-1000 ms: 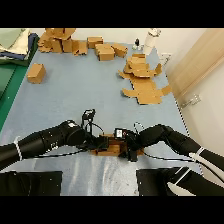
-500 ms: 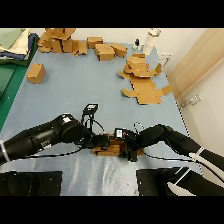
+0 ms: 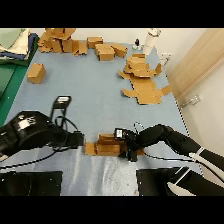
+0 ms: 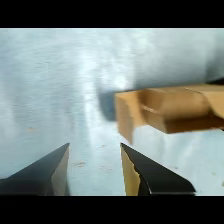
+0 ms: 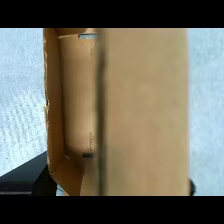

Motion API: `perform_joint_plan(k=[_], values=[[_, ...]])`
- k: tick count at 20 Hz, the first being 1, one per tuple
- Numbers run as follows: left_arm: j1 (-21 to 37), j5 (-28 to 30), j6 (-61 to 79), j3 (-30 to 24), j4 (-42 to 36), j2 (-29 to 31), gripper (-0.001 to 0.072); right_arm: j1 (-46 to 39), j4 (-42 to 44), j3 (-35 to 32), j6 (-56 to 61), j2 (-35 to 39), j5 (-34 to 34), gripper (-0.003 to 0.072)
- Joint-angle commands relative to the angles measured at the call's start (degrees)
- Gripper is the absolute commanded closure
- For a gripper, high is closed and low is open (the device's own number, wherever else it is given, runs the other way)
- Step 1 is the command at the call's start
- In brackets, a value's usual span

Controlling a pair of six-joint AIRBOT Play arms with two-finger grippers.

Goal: Fold the box.

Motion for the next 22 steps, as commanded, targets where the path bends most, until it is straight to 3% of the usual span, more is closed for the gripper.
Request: perform_joint_plan(k=[1, 3, 6, 8, 12, 15, 22], values=[[5.5, -3.1, -2.6, -4.0, 3.2, 3.3, 0.0241, 0.0, 0.0, 0.0, 0.0, 0.0, 0.0, 0.0192], [9.3, 1.3, -2.5, -7.8, 1.6, 2.9, 0.0699, 0.0, 0.0, 0.0, 0.0, 0.0, 0.0, 0.0193], [11.5, 11.5, 2.5, -10.9, -5.8, 1.2, 0.0696, 0.0, 0.0, 0.0, 0.0, 0.0, 0.0, 0.0193], [11.5, 14.9, 8.5, -11.1, -9.4, -1.1, 0.0696, 0.0, 0.0, 0.0, 0.0, 0.0, 0.0, 0.0193], [11.5, 17.8, 11.7, -11.1, -10.9, -8.6, 0.0697, 0.0, 0.0, 0.0, 0.0, 0.0, 0.0, 0.0192], [11.5, 22.0, 17.3, -11.1, -16.6, -13.5, 0.0697, 0.0, 0.0, 0.0, 0.0, 0.0, 0.0, 0.0193], [11.4, 22.7, 19.0, -11.1, -20.0, -14.0, 0.0697, 0.0, 0.0, 0.0, 0.0, 0.0, 0.0, 0.0193]])
